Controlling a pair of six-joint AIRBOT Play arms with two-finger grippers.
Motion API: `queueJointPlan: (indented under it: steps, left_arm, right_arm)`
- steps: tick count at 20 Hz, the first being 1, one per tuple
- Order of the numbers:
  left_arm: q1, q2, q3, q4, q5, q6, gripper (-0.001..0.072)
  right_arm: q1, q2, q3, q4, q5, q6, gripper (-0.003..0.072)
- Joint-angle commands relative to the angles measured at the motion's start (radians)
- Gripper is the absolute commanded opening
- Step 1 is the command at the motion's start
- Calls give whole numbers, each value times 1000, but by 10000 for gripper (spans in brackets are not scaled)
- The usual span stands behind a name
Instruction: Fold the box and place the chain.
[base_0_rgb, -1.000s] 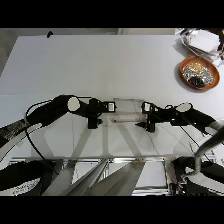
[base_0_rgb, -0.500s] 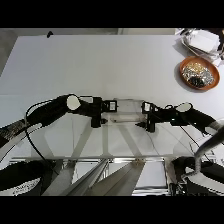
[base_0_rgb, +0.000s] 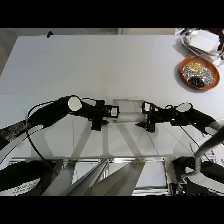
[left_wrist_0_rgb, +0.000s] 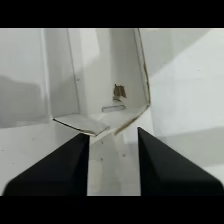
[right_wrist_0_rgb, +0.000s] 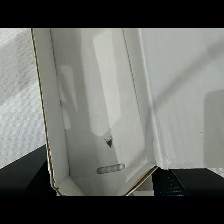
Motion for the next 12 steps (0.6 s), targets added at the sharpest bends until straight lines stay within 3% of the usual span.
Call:
queueJointPlan:
  steps: [1, 6, 8, 12]
  left_arm:
    - [-17, -11, 0, -28, 69, 17, 255]
    - [-56, -46, 0, -67, 93, 17, 240]
    - [-70, -50, 0, -68, 119, 17, 21]
    - [-85, -58, 0, -93, 135, 16, 8]
  right_arm:
    - [0, 0, 0, 0, 0, 0, 412]
    - [0, 0, 0, 0, 0, 0, 412]
    - [0, 0, 0, 0, 0, 0, 412]
    - [0, 0, 0, 0, 0, 0, 412]
